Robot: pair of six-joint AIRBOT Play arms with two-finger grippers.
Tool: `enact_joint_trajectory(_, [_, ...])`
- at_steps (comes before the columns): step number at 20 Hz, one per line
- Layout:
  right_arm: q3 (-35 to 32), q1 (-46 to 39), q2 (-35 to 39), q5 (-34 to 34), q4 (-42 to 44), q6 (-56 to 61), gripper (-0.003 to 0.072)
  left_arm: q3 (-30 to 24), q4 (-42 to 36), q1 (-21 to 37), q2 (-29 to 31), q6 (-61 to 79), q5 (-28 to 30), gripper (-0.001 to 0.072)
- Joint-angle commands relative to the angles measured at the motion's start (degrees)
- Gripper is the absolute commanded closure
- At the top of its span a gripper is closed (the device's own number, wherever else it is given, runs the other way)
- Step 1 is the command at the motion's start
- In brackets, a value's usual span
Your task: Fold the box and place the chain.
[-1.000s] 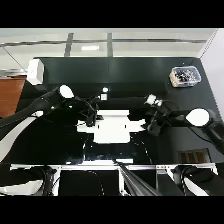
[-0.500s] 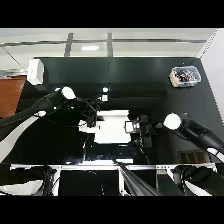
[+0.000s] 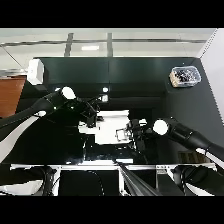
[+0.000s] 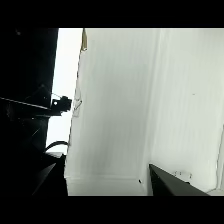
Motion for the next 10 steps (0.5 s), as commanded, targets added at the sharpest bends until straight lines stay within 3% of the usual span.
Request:
enact_joint_trajectory(1, [-0.4,0.6,-0.8,-4.0,0.5,1.9,-0.0014,0.0,0.0,0.0,0.0,0.0,-0.2,0.0683])
enact_joint_trajectory(10, [-0.3,-3.7,8.1,-7.5,-1.1,7.5,-0.0015,0.0,0.0,0.0,0.0,0.0,-0.2,0.0683])
